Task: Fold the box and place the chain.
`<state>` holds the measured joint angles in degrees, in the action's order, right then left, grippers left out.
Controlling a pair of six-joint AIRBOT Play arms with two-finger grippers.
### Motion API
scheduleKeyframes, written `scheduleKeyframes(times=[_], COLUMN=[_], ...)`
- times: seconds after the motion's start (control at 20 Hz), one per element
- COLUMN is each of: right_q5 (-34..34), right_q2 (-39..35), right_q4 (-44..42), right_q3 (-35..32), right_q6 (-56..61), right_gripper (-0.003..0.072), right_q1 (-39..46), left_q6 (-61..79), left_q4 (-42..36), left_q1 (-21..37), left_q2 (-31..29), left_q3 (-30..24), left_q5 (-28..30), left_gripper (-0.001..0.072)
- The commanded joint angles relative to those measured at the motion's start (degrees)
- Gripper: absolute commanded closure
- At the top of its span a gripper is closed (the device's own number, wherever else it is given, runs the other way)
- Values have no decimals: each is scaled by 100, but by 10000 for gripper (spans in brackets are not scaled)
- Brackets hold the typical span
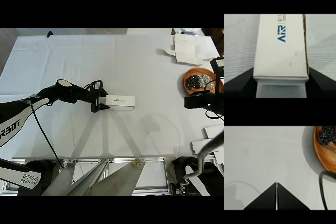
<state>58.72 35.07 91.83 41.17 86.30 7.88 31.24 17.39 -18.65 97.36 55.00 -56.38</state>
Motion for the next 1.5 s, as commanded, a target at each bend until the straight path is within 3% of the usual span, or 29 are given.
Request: scheduleKeyframes(times=[0.0,0.6,0.65,0.7,0.75,0.9,1.15,1.45], right_q5=[129,129,129,129,129,129,129,129], right_q2=[-4,-7,-4,-4,-4,-4,-4,-4], right_q4=[133,131,131,131,131,131,131,133], right_q3=[2,4,2,2,2,2,2,2], right_q6=[70,70,70,70,70,70,70,70], right_gripper=[672,672,672,672,672,672,672,672], right_q1=[11,9,9,11,11,11,9,9], left_q6=[0,-2,-2,-2,-13,-474,-1261,-3716], left_q4=[0,-17,-17,-15,-17,61,841,2590], left_q1=[0,-2,0,0,0,11,11,15], left_q2=[-2,-2,-2,-4,-13,-151,-1060,-2874], left_q3=[-2,-2,-2,-2,-2,-2,-2,-2], left_q5=[0,-256,-256,-258,-260,-258,-205,861], left_gripper=[342,331,424,615,693,696,701,701])
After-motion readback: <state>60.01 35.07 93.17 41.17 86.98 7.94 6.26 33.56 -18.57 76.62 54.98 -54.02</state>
